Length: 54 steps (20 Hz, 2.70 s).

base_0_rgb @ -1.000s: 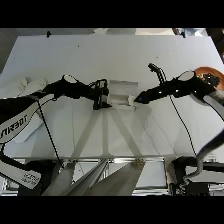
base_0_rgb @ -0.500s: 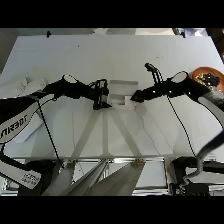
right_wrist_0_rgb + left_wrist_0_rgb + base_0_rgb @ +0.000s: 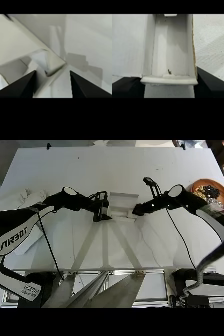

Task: Fold the box and place the chain.

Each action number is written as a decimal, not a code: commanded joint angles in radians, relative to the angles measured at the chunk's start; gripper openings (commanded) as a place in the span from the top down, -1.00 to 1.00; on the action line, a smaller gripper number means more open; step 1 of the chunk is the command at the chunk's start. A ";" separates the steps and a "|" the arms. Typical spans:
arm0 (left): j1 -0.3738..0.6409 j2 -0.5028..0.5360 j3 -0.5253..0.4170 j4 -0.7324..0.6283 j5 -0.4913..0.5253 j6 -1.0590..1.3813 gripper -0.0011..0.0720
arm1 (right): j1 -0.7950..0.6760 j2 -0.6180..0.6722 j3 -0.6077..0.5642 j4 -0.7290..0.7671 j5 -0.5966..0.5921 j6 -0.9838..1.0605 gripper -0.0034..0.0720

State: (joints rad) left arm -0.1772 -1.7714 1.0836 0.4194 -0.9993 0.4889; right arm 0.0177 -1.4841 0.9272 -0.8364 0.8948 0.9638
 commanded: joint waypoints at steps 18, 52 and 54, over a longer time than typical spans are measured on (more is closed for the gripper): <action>0.001 0.000 0.000 0.000 0.000 -0.001 0.15 | 0.150 0.055 0.003 -0.398 -0.091 0.443 -0.15; 0.001 0.000 0.000 0.000 0.000 -0.001 0.15 | 0.316 -0.047 0.206 -0.676 0.007 0.897 0.11; 0.001 0.000 0.000 0.000 0.000 -0.001 0.15 | 0.333 -0.094 0.257 -0.708 0.098 0.917 0.11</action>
State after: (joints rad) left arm -0.1772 -1.7718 1.0836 0.4194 -0.9993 0.4877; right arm 0.3237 -1.5360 1.1282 -1.4937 0.9150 1.8561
